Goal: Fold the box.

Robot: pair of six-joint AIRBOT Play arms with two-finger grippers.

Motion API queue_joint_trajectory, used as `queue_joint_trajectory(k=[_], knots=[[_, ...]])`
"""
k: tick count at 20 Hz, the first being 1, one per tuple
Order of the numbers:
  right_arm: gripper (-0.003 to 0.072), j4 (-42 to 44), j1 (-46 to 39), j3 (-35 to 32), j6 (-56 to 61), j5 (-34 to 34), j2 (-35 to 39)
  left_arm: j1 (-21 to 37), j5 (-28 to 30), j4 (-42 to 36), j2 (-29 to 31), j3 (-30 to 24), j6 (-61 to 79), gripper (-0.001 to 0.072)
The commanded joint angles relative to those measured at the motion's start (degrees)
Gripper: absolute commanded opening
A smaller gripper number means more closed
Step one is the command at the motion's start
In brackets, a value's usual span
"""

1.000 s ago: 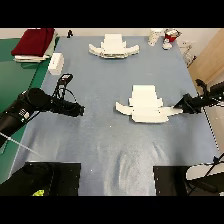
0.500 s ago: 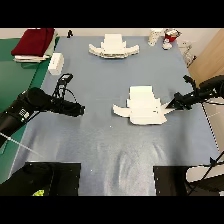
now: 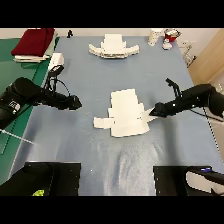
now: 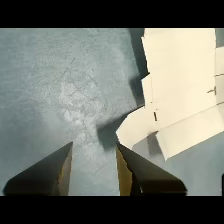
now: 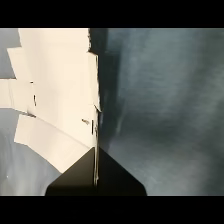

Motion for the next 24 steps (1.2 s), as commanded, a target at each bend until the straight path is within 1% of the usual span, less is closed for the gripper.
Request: queue_joint_trajectory(k=[1, 3, 4, 5, 8, 12, 14, 16, 20, 21, 22, 23, 24], knots=[[-0.0001, 1.1, 8.8, -10.6, 5.7, 11.7, 10.8, 5.9, -8.8, -10.3, -4.2, 0.7, 7.6, 0.0412], [-0.0002, 1.0, 12.9, -14.3, 8.0, 16.1, 14.6, 8.7, -11.4, -18.6, -8.8, 0.7, 14.3, 0.0412], [-0.0001, 0.9, 14.5, -15.2, 8.5, 17.3, 15.6, 9.3, -11.4, -21.0, -11.0, 0.7, 16.7, 0.0412], [-0.0001, 0.7, 16.0, -15.7, 8.5, 17.7, 16.0, 9.5, -11.0, -22.5, -13.4, 0.7, 19.2, 0.0412], [-0.0001, 0.7, 20.5, -16.4, 8.7, 19.1, 16.1, 8.7, -8.8, -24.0, -20.9, 0.7, 24.5, 0.0412], [-0.0001, 0.3, 23.8, -16.4, 11.1, 22.1, 16.1, 7.4, -9.9, -31.6, -30.7, 2.5, 32.6, 0.0411], [-0.0001, 0.3, 23.8, -16.4, 11.1, 22.2, 16.1, 5.5, -11.9, -32.1, -35.3, 5.0, 33.8, 0.0411], [-0.0001, 0.0, 23.8, -16.4, 11.1, 22.2, 16.1, 3.4, -14.5, -32.2, -38.5, 7.8, 34.8, 0.0411], [-0.0001, -0.6, 23.8, -16.4, 11.1, 22.4, 16.1, -0.4, -18.6, -32.1, -41.3, 11.3, 36.7, 0.0409], [-0.0001, -0.6, 23.8, -16.4, 11.1, 22.6, 16.1, -1.2, -18.7, -32.1, -41.6, 11.6, 37.1, 0.0368], [-0.0001, -0.6, 23.8, -16.4, 11.1, 23.0, 16.1, -1.9, -18.8, -32.1, -41.7, 11.9, 38.2, 0.0226], [-0.0001, -0.6, 23.8, -16.4, 11.1, 23.3, 16.1, -2.4, -18.8, -32.1, -41.9, 12.2, 38.6, 0.0166], [-0.0001, -0.6, 23.8, -16.4, 11.1, 23.3, 16.1, -2.5, -18.9, -32.1, -41.9, 12.4, 39.1, 0.0166]])
